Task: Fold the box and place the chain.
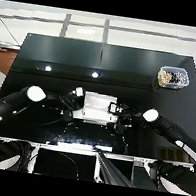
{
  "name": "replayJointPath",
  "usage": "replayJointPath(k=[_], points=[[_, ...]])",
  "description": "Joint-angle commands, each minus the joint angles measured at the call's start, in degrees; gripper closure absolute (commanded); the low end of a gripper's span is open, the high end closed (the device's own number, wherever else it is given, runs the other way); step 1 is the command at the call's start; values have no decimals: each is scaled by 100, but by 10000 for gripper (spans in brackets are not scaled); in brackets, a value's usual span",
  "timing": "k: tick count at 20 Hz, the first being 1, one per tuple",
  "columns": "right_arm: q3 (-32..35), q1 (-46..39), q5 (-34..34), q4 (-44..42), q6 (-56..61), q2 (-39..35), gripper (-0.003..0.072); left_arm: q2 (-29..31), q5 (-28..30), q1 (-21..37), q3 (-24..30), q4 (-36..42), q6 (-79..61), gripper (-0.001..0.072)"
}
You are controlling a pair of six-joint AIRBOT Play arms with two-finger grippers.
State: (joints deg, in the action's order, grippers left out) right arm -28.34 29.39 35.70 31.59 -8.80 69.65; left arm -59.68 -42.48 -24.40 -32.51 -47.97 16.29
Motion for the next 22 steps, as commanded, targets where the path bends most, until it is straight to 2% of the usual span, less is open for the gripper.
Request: replayJointPath(k=[1,5,8,12,14,15,19,22], points=[[4,4,2,0,0,4,216,756,-487,804,-4,-975,1646,679],[4,4,2,0,0,4,216,881,-1530,2417,15,-984,3381,678],[4,4,2,0,0,4,215,863,-1886,3123,153,-601,3670,678],[4,4,2,0,0,4,216,807,-1412,3303,638,-402,4129,678],[4,4,2,0,0,4,216,435,-1399,3300,758,-374,5213,678],[4,4,2,0,0,4,216,149,-1521,3300,789,-179,5235,677],[4,4,2,0,0,4,216,-1075,-1740,3300,796,1292,4188,677],[4,4,2,0,0,4,216,-1725,-1987,3165,791,2496,3071,680]])
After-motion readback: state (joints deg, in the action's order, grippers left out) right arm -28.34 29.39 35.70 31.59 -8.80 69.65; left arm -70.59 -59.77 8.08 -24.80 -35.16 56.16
